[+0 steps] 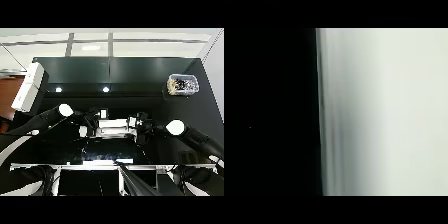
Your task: Fold the box and place the chain.
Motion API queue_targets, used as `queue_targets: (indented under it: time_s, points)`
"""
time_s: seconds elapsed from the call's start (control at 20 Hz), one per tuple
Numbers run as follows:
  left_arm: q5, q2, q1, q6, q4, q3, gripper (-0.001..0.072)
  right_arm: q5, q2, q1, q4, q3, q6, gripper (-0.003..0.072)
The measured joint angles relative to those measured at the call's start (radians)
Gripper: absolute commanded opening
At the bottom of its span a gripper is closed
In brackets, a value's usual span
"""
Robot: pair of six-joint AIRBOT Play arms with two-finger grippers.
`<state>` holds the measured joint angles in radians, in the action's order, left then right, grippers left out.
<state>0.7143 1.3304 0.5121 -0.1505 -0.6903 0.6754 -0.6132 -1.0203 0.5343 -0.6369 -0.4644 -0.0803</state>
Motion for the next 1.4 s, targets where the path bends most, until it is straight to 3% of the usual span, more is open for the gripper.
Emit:
queue_targets:
  time_s: [0.3,0.4,1.4]
  points:
    - [0.0,0.0,0.0,-0.001,0.0,0.0,0.0031,-0.079,-0.095,-0.01,0.068,-0.007,-0.116,0.0693]
    - [0.001,0.0,0.0,-0.001,-0.001,0.0,0.003,-0.088,-0.115,-0.011,0.082,-0.007,-0.135,0.0599]
    - [0.076,0.0,0.0,0.076,-0.002,0.0,0.0029,-0.102,-0.169,-0.011,0.101,-0.008,-0.137,0.0599]
